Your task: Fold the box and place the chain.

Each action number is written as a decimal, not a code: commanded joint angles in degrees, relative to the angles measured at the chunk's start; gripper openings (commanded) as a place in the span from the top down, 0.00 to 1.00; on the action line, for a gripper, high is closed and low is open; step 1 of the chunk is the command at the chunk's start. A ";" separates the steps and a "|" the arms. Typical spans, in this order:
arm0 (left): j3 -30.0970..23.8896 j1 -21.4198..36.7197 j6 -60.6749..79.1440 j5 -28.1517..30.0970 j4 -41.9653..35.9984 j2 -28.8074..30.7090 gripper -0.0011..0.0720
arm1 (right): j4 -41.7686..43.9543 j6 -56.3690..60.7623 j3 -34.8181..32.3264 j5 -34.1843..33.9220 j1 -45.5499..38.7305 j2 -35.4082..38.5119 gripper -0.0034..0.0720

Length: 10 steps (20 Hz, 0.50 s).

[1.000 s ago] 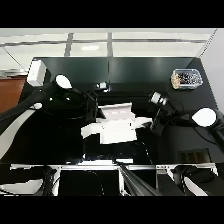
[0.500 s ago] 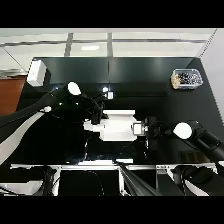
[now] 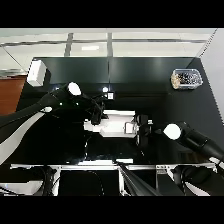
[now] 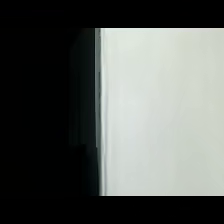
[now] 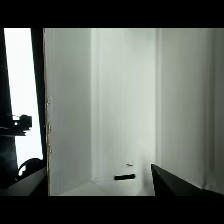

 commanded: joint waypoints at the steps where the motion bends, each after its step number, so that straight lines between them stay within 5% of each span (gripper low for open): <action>1: -0.04 -0.02 -0.42 -1.84 0.04 -0.04 0.95 | -0.02 0.48 3.96 3.41 -4.44 -0.22 0.02; 10: -0.04 -0.07 -0.42 -1.86 0.02 -0.04 0.95 | 4.26 -2.12 5.05 2.75 -9.05 -1.62 0.02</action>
